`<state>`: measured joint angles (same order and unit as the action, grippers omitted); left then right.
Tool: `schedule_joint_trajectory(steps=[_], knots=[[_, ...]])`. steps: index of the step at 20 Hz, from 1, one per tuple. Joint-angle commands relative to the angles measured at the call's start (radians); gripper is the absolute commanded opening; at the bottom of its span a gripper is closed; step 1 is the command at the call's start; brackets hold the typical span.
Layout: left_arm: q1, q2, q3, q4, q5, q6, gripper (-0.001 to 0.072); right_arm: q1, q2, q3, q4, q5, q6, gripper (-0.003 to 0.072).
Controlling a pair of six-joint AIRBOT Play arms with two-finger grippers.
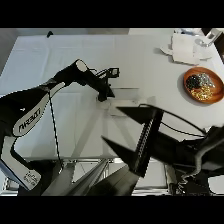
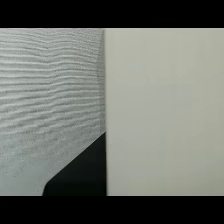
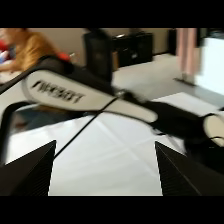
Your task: Fold the box and place the chain.
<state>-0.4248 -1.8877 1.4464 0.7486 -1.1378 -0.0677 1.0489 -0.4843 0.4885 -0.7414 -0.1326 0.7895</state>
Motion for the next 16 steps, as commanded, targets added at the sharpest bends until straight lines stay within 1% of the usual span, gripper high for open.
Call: schedule_joint_trajectory(steps=[1,2,3,5,7,8,9,10,13,16], knots=[[0.000,0.000,0.000,0.000,0.000,0.000,0.0010,0.000,0.000,-0.001,-0.510,0.234,0.510,0.0655],[0.000,0.000,0.000,0.000,0.000,0.000,0.0010,0.000,0.000,-0.001,-0.563,0.271,0.606,0.0655],[0.000,0.000,0.000,0.000,-0.002,0.000,0.0010,0.000,0.000,-0.001,-0.577,0.298,0.643,0.0655],[0.000,0.000,0.000,0.000,-0.003,0.000,0.0010,-0.010,0.000,-0.001,-0.601,0.338,0.651,0.0656],[0.000,0.001,0.000,0.000,-0.003,0.000,0.0010,-0.027,0.000,0.000,-0.597,0.351,0.652,0.0658],[0.000,0.000,0.000,0.000,-0.003,0.000,0.0010,-0.029,0.000,0.000,-0.598,0.351,0.651,0.0670],[0.000,0.000,0.000,0.000,-0.003,0.000,0.0010,-0.029,0.000,0.000,-0.600,0.350,0.649,0.0706],[0.000,0.001,0.000,0.000,-0.003,0.000,0.0010,-0.037,0.000,0.000,-0.602,0.352,0.646,0.0711],[0.000,0.001,0.000,0.000,-0.003,0.000,0.0010,-0.117,0.000,0.000,-0.594,0.364,0.656,0.0711],[0.000,0.000,0.000,0.000,-0.003,0.000,0.0010,-0.244,0.000,0.000,-0.583,0.351,0.708,0.0711]])
